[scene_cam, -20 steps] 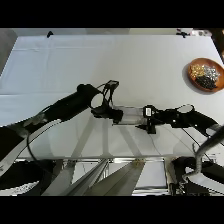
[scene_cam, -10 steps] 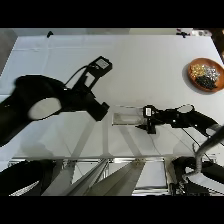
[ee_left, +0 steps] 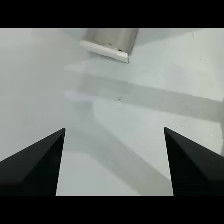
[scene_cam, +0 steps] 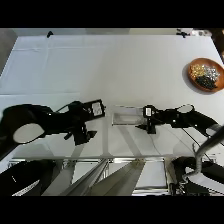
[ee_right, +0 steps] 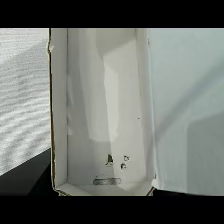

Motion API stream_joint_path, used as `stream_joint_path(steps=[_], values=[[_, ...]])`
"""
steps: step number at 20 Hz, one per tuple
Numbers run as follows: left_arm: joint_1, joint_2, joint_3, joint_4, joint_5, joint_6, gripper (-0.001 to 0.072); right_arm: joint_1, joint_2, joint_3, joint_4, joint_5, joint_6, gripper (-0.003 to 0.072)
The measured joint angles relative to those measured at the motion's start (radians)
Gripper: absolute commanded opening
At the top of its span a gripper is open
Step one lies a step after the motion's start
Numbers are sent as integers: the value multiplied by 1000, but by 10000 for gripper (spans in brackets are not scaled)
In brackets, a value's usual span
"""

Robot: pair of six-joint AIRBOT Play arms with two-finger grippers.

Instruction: Fold the box and place the chain.

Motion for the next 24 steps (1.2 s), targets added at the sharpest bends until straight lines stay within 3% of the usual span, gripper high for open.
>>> stream_joint_path(steps=[5,10,18,24], values=[[137,-162,-121,-318,200,524,703,0,0,0,0,0,0,460],[232,-356,-127,-570,251,872,704,0,0,0,0,0,0,460],[261,-568,17,-683,192,1032,709,0,0,0,0,0,0,460],[243,-646,85,-678,120,1066,710,0,0,0,0,0,0,460]])
